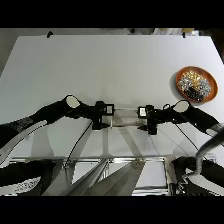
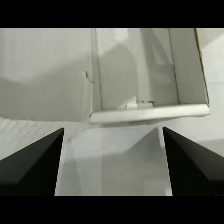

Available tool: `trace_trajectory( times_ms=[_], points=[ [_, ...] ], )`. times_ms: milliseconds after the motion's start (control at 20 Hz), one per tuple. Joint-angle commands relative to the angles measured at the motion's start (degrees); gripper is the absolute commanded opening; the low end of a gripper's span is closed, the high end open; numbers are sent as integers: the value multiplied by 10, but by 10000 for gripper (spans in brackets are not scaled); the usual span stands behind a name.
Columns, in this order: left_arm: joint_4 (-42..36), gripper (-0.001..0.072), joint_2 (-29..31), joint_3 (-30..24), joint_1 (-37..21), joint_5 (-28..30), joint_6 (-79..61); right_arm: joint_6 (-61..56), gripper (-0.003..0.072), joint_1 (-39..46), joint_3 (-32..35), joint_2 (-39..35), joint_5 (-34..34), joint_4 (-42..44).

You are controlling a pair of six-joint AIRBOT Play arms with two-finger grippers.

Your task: Fold the box and place the chain.

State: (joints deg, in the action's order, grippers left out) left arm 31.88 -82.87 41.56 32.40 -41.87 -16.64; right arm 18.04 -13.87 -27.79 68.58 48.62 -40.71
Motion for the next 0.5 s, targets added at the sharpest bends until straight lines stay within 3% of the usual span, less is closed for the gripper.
trace_trajectory(
  times_ms=[0, 450],
  points=[
    [-16, 700, -3, 0, -2, -14, -11, 0, 411, 0, 0, 0, 0, 0],
    [-4, 700, -3, 0, 0, -62, -5, 0, 411, 0, 0, 0, 0, 0]
  ],
)
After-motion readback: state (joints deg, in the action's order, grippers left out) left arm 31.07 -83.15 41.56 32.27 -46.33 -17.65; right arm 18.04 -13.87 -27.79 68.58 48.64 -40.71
